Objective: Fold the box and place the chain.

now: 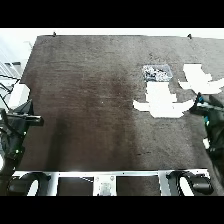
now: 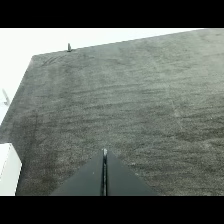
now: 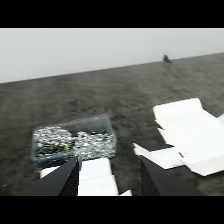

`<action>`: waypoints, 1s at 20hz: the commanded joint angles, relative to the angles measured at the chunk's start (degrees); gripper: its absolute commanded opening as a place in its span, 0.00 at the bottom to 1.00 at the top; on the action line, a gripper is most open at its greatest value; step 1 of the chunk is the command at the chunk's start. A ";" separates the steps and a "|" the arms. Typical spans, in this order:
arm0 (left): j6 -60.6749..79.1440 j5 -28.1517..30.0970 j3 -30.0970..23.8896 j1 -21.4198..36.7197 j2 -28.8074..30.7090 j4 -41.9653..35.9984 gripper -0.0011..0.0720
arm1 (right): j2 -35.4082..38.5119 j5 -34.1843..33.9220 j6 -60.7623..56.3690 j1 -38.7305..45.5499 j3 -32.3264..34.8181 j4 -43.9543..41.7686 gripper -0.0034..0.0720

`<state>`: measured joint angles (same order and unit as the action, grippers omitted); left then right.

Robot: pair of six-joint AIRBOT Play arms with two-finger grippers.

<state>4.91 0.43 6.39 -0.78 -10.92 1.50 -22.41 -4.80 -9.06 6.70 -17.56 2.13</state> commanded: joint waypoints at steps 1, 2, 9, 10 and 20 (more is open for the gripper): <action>0.02 0.02 0.00 0.00 -0.04 0.00 0.04 | -21.68 14.36 -0.83 9.92 -14.10 0.04 0.64; 0.02 0.00 -0.02 0.00 -0.04 0.00 0.04 | -28.13 23.15 -3.48 14.47 -18.32 1.60 0.64; 0.02 0.00 -0.02 0.00 -0.04 0.00 0.04 | -54.99 65.66 -31.45 40.17 -48.02 33.68 0.75; 0.02 0.02 -0.02 0.00 -0.04 0.00 0.04 | -57.31 68.11 -34.10 41.35 -52.11 37.38 0.76; 0.02 0.00 -0.02 0.00 -0.04 0.00 0.04 | -80.56 89.50 -39.82 38.53 -72.57 52.61 0.76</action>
